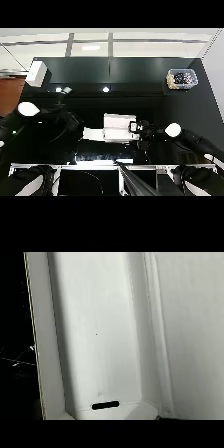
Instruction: Fold the box and place the chain.
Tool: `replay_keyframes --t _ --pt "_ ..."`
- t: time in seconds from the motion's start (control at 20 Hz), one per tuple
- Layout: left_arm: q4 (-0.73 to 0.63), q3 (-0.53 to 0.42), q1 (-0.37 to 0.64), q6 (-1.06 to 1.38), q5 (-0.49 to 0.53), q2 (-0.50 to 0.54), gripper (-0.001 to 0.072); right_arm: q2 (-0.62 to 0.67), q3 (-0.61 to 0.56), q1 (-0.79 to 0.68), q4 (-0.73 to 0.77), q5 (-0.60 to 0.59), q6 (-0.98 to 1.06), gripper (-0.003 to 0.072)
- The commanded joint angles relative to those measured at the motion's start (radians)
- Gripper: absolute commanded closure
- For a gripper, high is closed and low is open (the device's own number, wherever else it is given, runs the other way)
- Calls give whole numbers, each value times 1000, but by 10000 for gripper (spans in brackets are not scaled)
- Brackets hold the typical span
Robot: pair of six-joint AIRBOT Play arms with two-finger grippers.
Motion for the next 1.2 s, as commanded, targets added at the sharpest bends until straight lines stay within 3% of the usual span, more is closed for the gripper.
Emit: replay_keyframes --t 0.0,0.1,0.25,0.55,0.8,0.85,0.9,1.0,1.1,1.15 --pt "16 -41 241 -315 -130 15 678 0 0 0 0 0 0 263" --pt "-7 -100 306 -420 -114 12 677 0 0 1 0 0 0 263" --pt "-25 -162 295 -420 -144 -52 678 0 0 1 0 0 0 263" --pt "-248 -174 90 -301 -71 -236 678 0 0 1 0 0 0 263" --pt "-303 -157 -38 -254 -6 -247 675 0 0 0 0 0 0 263" --pt "-303 -149 -46 -248 -7 -246 656 0 0 1 0 0 0 263" --pt "-302 -140 -50 -233 -18 -247 537 0 0 0 0 0 0 262" --pt "-302 -126 -48 -223 -40 -246 390 0 0 0 0 0 0 263" --pt "-302 -107 -49 -194 -65 -247 281 0 0 0 0 0 0 262" --pt "-302 -95 -49 -184 -79 -246 272 0 0 0 0 0 0 263"
